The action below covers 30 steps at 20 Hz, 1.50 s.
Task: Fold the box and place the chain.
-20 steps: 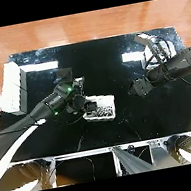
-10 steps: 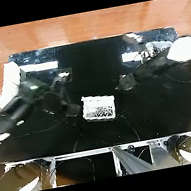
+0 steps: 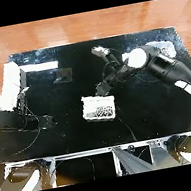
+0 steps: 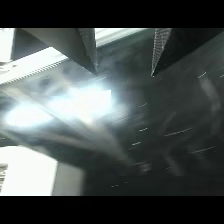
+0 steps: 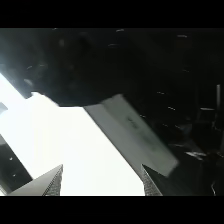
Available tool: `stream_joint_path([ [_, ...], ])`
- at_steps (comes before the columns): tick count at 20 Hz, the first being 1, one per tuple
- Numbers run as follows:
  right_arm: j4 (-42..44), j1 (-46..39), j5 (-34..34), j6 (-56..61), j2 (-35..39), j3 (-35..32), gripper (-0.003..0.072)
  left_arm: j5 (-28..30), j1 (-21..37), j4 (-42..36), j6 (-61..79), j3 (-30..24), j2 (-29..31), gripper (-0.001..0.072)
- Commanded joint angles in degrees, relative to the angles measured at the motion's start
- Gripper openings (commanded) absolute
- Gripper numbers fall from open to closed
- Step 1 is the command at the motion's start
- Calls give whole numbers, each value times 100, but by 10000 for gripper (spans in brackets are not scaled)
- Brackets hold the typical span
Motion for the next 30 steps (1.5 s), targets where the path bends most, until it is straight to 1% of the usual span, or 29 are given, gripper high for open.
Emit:
stream_joint_path([
  [1, 125, 175, 258, -546, -190, 59, 589, -498, 254, -592, 562, -260, -85, 443],
  [3, 125, 203, 437, -699, -249, 59, 589, -699, 254, -588, 566, -258, -249, 443],
  [5, 122, 210, 507, -822, -295, 59, 589, -702, 251, -588, 573, -258, -356, 443],
  [10, 109, 212, 501, -1228, -302, 59, 589, -723, 254, -588, 675, -258, -372, 443],
  [13, 92, 221, 496, -1541, -302, 59, 588, -870, 254, -592, 673, -258, -372, 443],
  [18, -243, 557, 656, -2374, -323, -92, 588, -1025, 254, -601, 673, -258, -374, 443],
  [21, -507, 752, 481, -2367, -326, -197, 587, -1025, 254, -608, 673, -258, -374, 443],
  [24, -525, 793, 243, -2361, -326, -199, 586, -1023, 254, -610, 671, -258, -372, 443],
  [26, -527, 793, 219, -2367, -326, -199, 462, -1023, 254, -610, 671, -258, -372, 443],
  [27, -527, 793, 234, -2367, -326, -199, 449, -1023, 254, -610, 671, -258, -372, 443],
  [30, -527, 793, 295, -2369, -326, -199, 448, -1027, 254, -610, 671, -258, -372, 443],
])
